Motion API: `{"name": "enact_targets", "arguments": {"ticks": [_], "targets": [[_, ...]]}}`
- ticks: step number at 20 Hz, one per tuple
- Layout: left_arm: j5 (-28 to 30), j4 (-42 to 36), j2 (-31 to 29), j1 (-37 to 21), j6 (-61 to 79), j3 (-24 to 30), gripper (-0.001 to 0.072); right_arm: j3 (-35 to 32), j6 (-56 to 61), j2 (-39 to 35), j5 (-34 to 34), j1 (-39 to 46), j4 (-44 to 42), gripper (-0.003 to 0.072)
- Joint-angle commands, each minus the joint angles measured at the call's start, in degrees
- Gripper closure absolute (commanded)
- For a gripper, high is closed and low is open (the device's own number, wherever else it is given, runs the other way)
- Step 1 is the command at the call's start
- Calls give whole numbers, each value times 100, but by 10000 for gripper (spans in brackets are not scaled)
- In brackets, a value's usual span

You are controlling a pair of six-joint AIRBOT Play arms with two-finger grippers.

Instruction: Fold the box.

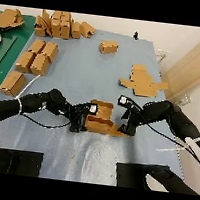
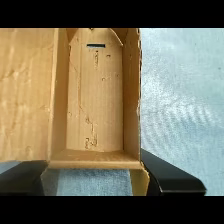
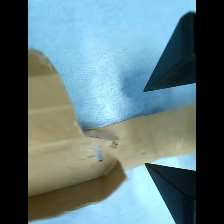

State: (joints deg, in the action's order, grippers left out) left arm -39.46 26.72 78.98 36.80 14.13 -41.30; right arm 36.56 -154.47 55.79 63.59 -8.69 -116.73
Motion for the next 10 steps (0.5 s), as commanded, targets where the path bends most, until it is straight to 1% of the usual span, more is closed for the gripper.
{"name": "enact_targets", "arguments": {"ticks": [1, 2, 4, 7, 8, 9, 10], "targets": [[2, 4, 0, 0, 2, -2, 273, 4, 2144, -286, 197, 61, -824, -34], [2, 4, 0, 0, 2, -2, 273, 2, 2682, -363, 304, 61, -1029, -34], [0, 4, 0, 0, 2, -2, 273, 2, 3814, -407, 297, 28, -1674, -34], [4, 4, 0, 0, 2, -2, 273, -26, 4909, -396, 310, 2, -1762, -26], [2, 4, 0, 0, 2, -2, 273, -28, 4986, -393, 326, -17, -1801, 13], [-4, 4, 0, 0, 2, -2, 273, -26, 5112, -398, 332, -87, -1805, 100], [2, 4, 0, 0, 2, -2, 273, -28, 5230, -396, 334, -160, -1794, 103]]}}
